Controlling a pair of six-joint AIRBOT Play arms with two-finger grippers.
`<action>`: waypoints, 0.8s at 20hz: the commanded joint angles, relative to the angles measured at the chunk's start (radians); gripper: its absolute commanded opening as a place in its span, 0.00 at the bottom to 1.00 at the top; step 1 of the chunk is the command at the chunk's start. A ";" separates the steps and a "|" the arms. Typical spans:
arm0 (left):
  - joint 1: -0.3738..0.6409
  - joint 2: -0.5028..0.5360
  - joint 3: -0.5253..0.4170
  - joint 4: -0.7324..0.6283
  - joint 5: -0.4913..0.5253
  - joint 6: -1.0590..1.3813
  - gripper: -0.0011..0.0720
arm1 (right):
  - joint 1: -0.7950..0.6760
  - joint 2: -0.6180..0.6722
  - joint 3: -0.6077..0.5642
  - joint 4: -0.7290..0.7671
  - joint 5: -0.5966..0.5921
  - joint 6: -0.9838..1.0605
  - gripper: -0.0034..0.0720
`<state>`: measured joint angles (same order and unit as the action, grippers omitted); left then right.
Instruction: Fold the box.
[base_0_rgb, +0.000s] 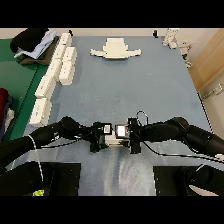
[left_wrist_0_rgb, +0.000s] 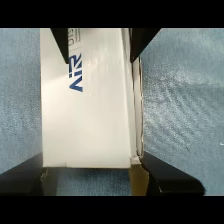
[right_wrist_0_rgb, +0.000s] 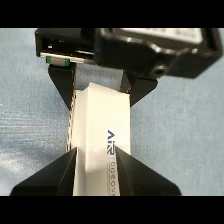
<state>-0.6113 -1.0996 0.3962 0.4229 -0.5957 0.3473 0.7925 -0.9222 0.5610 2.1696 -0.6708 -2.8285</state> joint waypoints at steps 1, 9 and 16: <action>0.000 0.000 0.001 0.000 0.002 -0.001 0.73 | 0.001 0.009 0.001 0.004 -0.005 0.000 0.69; 0.000 0.000 0.001 0.000 0.002 -0.001 0.73 | 0.001 0.074 0.001 0.011 -0.055 0.075 0.69; 0.000 0.000 0.001 0.000 0.002 -0.001 0.73 | -0.013 0.194 -0.022 0.015 -0.058 0.629 0.05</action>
<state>-0.6113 -1.0996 0.3962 0.4225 -0.5941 0.3466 0.7868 -0.7570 0.5537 2.1796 -0.7422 -2.4599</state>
